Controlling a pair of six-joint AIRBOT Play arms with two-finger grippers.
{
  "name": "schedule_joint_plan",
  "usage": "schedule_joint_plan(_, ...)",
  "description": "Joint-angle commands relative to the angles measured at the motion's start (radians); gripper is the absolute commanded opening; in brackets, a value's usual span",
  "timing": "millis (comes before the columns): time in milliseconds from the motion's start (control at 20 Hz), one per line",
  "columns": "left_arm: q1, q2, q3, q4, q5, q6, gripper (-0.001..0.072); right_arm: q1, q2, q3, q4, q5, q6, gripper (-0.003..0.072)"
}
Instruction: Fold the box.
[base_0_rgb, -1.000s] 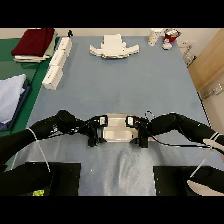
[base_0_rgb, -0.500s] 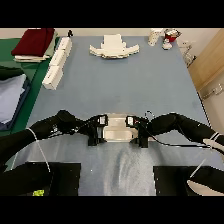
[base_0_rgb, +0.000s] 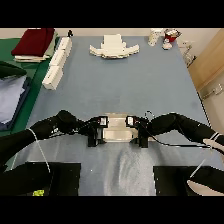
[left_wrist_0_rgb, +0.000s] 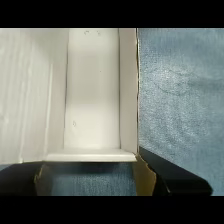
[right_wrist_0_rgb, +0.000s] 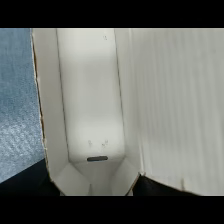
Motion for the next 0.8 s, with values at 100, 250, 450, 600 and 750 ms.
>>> schedule_joint_plan(100,-0.005,-0.002,0.001,0.005,0.001,0.000,0.0614,0.000,0.000,0.001,0.000,0.000,0.000,0.0504)
schedule_joint_plan(250,-0.018,-0.002,0.001,0.006,0.023,-0.010,0.0570,0.000,0.000,0.001,0.000,0.000,0.000,0.0504)
schedule_joint_plan(450,-0.049,-0.004,0.001,0.020,0.079,-0.052,0.0570,0.000,0.000,0.001,0.000,0.000,0.000,0.0505)
schedule_joint_plan(600,-0.049,-0.003,0.001,0.019,0.077,-0.054,0.0412,0.000,0.000,0.001,0.000,0.000,0.000,0.0504)
schedule_joint_plan(750,-0.046,-0.003,0.001,0.019,0.079,-0.076,0.0451,0.000,0.000,0.001,0.000,0.000,0.000,0.0505)
